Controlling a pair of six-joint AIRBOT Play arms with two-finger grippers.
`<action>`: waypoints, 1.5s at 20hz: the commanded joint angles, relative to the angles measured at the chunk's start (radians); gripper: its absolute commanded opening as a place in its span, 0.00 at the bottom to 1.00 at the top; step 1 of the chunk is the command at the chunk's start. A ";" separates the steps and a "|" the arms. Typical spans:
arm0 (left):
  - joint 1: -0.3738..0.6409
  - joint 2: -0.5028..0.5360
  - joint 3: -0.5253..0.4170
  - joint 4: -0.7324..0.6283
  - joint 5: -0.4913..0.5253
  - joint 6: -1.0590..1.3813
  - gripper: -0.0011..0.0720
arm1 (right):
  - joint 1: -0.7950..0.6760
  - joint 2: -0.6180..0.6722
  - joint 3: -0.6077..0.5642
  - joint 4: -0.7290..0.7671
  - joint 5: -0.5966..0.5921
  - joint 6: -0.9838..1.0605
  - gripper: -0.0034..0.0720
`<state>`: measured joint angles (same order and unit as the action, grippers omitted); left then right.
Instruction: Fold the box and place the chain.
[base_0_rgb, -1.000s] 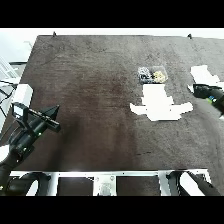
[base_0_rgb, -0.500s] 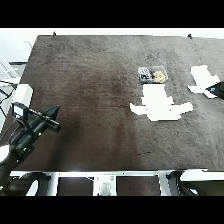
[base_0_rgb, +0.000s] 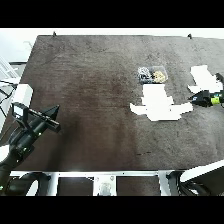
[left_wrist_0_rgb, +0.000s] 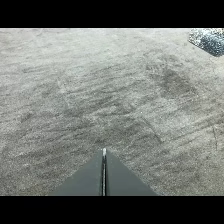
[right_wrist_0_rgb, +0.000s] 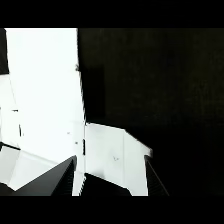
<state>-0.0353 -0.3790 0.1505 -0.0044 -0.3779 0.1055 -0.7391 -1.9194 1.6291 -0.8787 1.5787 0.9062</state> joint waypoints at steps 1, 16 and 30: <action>0.001 0.001 0.000 0.000 0.000 0.000 0.04 | 0.007 -0.036 0.008 -0.003 0.032 -0.002 0.72; 0.001 0.001 0.000 0.000 0.000 0.000 0.04 | -0.061 -0.030 0.121 -0.022 0.113 -0.010 0.70; 0.001 0.001 0.000 0.000 0.000 0.000 0.04 | 0.098 -0.089 -0.153 0.127 0.088 -0.163 0.06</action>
<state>-0.0353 -0.3790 0.1505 -0.0048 -0.3779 0.1051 -0.6666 -2.0071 1.5131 -0.8127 1.6672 0.7853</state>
